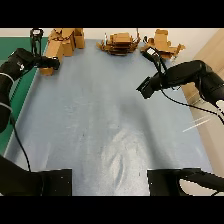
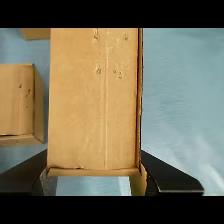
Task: Fold the box.
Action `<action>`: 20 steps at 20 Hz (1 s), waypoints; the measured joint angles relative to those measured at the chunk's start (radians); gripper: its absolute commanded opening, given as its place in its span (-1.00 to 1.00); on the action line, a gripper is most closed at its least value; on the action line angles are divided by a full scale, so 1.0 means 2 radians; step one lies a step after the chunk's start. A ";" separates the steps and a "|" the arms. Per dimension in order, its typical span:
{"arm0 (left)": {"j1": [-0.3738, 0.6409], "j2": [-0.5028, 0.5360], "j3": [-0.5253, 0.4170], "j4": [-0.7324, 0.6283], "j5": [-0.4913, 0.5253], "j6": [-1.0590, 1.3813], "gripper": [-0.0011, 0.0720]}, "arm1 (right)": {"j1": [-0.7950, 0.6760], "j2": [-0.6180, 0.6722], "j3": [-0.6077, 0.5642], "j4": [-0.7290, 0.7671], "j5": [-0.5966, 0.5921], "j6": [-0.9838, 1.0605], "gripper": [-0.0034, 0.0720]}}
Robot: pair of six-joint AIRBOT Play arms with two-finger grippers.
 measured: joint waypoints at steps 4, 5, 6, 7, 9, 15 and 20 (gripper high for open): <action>0.010 -0.088 0.111 0.046 -0.055 -0.044 0.03 | -0.002 0.000 -0.019 0.012 0.014 0.001 -0.90; 0.010 -0.109 0.136 0.051 -0.067 -0.049 0.03 | -0.002 0.000 -0.021 0.014 0.017 0.002 -0.90; 0.011 -0.125 0.155 0.053 -0.076 -0.053 0.03 | -0.001 0.000 -0.023 0.016 0.018 0.002 -0.90; 0.012 -0.140 0.170 0.059 -0.086 -0.056 0.03 | -0.002 0.000 -0.024 0.017 0.019 0.004 -0.90; 0.012 -0.161 0.187 0.064 -0.098 -0.060 0.02 | -0.002 0.000 -0.025 0.020 0.021 0.006 -0.90; 0.015 -0.192 0.205 0.070 -0.099 -0.065 0.03 | -0.001 0.000 -0.027 0.022 0.022 0.022 -0.90; 0.016 -0.197 0.207 0.065 -0.096 -0.064 0.54 | -0.002 0.000 -0.028 0.022 0.016 0.031 -0.90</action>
